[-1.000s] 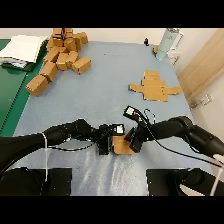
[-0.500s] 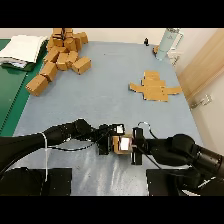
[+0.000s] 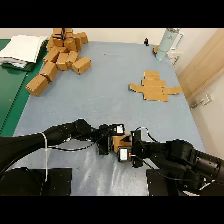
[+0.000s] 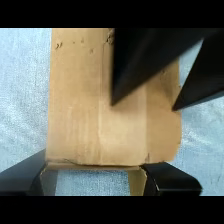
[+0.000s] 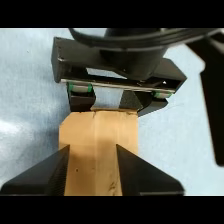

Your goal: Fold the box.

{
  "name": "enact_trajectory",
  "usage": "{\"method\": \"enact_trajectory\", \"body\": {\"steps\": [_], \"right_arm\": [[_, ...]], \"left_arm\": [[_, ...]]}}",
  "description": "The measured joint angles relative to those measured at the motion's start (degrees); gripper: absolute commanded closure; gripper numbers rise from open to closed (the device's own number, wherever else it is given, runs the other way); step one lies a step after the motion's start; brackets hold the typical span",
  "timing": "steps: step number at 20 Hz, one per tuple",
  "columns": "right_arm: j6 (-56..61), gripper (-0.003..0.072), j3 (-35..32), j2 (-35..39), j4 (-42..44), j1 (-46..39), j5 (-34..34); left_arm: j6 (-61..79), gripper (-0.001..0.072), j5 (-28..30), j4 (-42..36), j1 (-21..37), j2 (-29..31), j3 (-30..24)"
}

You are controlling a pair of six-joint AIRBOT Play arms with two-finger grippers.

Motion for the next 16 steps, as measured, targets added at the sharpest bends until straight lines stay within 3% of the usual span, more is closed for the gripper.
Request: {"method": "enact_trajectory", "body": {"steps": [5, 7, 11, 13, 16], "right_arm": [[0.0, 0.0221, -0.02, -2.51, -2.8, 0.13, 0.39], [0.0, 0.0296, -0.02, -3.17, -3.52, 0.2, 0.63], [0.0, 0.0354, 0.02, -3.58, -6.19, 0.2, 1.42], [0.0, 0.0467, 0.09, -3.3, -6.95, 0.22, 1.53], [0.0, 0.0467, 0.11, -2.32, -7.43, 0.35, 1.51]], "left_arm": [[0.0, 0.0285, 0.02, -0.02, 0.0, 0.0, 0.0], [0.02, 0.0285, 0.0, 0.0, 0.0, 0.0, 0.0], [-0.02, 0.0285, 0.02, -0.02, 0.0, 0.0, 0.0], [-0.02, 0.0285, 0.07, -0.02, 0.0, 0.0, 0.0], [-0.07, 0.0285, 0.26, -0.04, 0.0, 0.0, 0.0]]}}
